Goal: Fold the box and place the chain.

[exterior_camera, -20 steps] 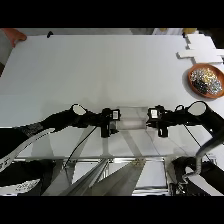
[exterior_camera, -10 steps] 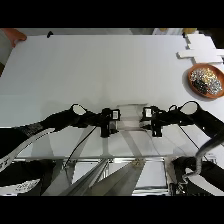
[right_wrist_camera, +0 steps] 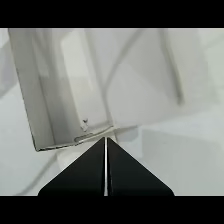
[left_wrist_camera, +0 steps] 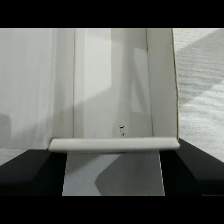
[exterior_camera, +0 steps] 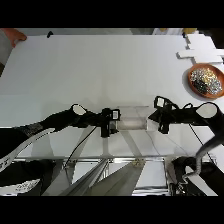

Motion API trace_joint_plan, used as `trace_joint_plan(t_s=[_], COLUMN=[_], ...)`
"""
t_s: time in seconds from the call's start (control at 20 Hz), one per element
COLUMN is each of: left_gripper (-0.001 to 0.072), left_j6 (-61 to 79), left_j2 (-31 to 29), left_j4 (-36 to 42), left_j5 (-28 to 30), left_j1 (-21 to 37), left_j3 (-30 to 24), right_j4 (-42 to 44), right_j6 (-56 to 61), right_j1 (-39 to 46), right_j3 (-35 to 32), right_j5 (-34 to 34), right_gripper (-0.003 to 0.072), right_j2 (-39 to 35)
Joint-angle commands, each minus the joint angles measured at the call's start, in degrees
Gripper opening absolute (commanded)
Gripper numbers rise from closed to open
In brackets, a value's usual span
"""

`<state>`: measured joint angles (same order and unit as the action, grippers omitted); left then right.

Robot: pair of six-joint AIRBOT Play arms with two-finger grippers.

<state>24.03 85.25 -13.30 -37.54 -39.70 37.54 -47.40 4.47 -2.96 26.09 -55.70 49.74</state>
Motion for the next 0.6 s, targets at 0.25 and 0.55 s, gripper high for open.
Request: trace_joint_plan(t_s=[0.25, 0.55], left_gripper=[0.0333, 0.0333], left_j6=[0.0, 0.0], left_j2=[0.0, 0.0], left_j4=[0.0, 0.0], left_j5=[0.0, 0.0], left_j1=[0.0, 0.0], left_j3=[0.0, 0.0], right_j4=[-10.4, -12.5], right_j6=[48.4, 58.6], right_j1=[12.2, 12.4], right_j3=[0.0, 0.0], right_j5=[4.9, -3.3], right_gripper=[0.0024, 0.0024], right_j2=[-0.3, 8.3])
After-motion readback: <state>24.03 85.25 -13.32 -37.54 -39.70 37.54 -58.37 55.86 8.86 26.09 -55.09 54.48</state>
